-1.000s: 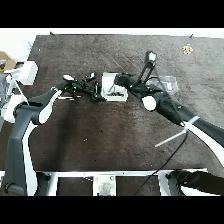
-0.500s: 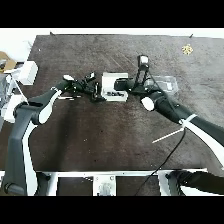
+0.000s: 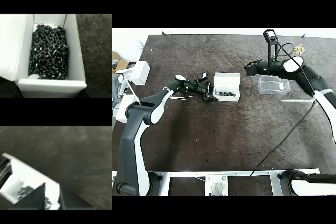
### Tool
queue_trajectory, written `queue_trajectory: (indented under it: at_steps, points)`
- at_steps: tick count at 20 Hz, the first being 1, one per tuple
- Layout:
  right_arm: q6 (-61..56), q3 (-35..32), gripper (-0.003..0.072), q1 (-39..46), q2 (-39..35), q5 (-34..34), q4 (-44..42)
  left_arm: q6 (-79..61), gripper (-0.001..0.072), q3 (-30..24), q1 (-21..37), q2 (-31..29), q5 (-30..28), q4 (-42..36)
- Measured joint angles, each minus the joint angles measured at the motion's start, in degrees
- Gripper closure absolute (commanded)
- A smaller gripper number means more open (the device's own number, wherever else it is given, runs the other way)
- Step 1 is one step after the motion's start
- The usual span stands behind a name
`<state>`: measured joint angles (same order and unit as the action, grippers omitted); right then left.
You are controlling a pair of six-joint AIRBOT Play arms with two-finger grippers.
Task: Fold the box and place the chain.
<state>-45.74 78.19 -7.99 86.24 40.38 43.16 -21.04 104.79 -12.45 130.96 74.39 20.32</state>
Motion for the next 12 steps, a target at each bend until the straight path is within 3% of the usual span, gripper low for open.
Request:
queue_trajectory:
  at_steps: [5,12]
  points:
    - [16.83,6.47,0.0481,7.32,10.73,10.82,-17.38,0.02,0.0357,0.00,0.00,0.00,0.00,0.00]
    - [26.45,9.75,0.0481,8.85,19.26,12.76,-24.52,0.02,0.0357,0.00,0.00,0.00,0.00,0.00]
